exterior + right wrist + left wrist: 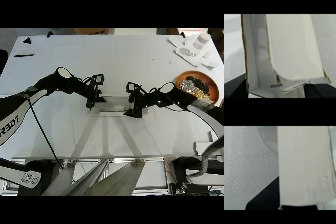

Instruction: Fold the box and place the chain.

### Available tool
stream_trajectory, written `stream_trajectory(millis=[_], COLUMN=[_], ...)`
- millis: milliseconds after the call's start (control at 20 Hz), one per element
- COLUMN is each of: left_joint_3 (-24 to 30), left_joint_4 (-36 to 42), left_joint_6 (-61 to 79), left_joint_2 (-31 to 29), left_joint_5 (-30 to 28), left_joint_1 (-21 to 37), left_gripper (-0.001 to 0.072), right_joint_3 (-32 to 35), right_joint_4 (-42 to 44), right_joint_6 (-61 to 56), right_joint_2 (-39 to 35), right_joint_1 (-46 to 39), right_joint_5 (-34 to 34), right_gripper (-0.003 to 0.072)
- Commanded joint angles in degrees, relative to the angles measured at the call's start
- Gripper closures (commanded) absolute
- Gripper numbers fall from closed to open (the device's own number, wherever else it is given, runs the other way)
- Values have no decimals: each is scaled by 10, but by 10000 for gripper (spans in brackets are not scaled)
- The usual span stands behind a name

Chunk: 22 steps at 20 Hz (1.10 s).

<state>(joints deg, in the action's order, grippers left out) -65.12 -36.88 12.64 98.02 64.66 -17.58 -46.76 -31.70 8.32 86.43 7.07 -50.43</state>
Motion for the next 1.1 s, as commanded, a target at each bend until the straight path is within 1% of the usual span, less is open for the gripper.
stream_trajectory(millis=[0, 300, 500, 1050], left_joint_3=[0, 0, 0, 0], left_joint_4=[0, 0, 0, 0], left_joint_6=[0, 0, 0, 0], left_joint_2=[0, 0, 0, 0], left_joint_5=[-1, -1, -1, -1], left_joint_1=[0, 0, 0, 0], left_gripper=[695, 695, 695, 695], right_joint_3=[-2, -2, -2, -2], right_joint_4=[7, 10, 33, 33], right_joint_6=[11, 26, 42, 42], right_joint_2=[25, 40, 40, 40], right_joint_1=[0, 0, 0, 0], right_joint_5=[-19, -19, -18, -16], right_gripper=[-4, -4, -4, -4])
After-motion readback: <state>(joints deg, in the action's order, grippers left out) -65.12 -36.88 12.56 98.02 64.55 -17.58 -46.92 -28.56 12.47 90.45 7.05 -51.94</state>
